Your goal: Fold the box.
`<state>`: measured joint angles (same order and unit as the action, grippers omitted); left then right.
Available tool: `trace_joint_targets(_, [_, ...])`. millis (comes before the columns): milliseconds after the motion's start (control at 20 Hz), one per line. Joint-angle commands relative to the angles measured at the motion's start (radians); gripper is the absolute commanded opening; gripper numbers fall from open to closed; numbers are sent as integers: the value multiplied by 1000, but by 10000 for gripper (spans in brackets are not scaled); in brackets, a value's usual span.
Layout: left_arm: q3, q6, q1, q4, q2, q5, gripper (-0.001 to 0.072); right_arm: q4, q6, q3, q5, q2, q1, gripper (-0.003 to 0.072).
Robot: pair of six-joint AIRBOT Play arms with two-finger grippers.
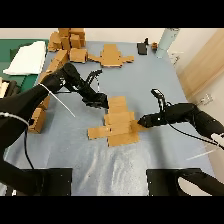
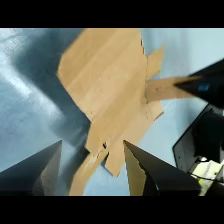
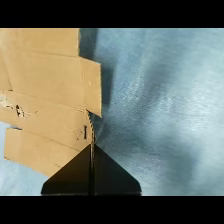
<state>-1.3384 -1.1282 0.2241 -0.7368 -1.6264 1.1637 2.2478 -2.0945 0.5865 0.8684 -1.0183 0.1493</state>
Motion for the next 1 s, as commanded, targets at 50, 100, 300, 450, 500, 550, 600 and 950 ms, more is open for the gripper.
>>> trace_joint_targets(50, [8, 74, -37, 121, -101, -77, 585, 0, -13, -40, -26, 24, 27, 2])
trace_joint_targets(100, [8, 103, -37, 147, -120, -92, 585, 0, -19, -40, -26, 26, 27, 2])
trace_joint_targets(300, [8, 250, -37, 366, -195, -91, 585, 0, -27, -39, -26, 26, 27, 2])
trace_joint_targets(450, [2, 275, -36, 409, -241, -20, 584, -1, -27, -40, -26, 26, 27, 2])
trace_joint_targets(500, [1, 277, -37, 409, -245, 21, 584, -3, -27, -39, -27, 26, 27, 2])
trace_joint_targets(550, [-2, 297, -37, 409, -243, 67, 583, -3, -27, -39, -27, 26, 27, 3])
trace_joint_targets(600, [-9, 306, -37, 415, -241, 113, 568, -3, -27, -39, -30, 26, 27, 2])
trace_joint_targets(950, [-18, 355, -34, 414, -241, 201, 174, -3, -27, -39, -41, 26, 27, 2])
